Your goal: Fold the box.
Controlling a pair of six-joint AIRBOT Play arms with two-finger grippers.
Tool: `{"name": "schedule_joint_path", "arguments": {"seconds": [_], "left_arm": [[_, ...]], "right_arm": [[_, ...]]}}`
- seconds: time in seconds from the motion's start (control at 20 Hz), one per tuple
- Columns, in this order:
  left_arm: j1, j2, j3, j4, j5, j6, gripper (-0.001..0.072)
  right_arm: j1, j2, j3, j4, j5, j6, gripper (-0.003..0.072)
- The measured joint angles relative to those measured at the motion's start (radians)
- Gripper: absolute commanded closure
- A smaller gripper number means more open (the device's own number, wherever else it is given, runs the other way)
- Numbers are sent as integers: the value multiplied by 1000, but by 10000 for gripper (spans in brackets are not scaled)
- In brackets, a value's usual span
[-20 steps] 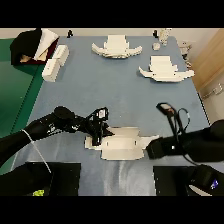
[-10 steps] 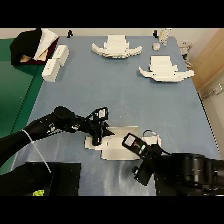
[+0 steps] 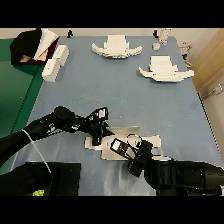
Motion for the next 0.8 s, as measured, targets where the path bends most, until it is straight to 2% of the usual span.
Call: {"name": "schedule_joint_path", "arguments": {"seconds": [0.35, 0.4, 0.65, 0.8], "left_arm": [[0, 0, 0, -1, 0, 0, 695], [0, 0, 0, -1, 0, 0, 695], [0, 0, 0, -1, 0, 0, 695], [0, 0, 0, -1, 0, 0, 695]], "right_arm": [[2, 35, 22, -172, -61, 217, 66], [2, 37, 23, -180, -65, 229, -27], [-9, 43, 24, -197, -83, 253, -34], [-61, 50, 15, -164, -69, 180, -34]]}}
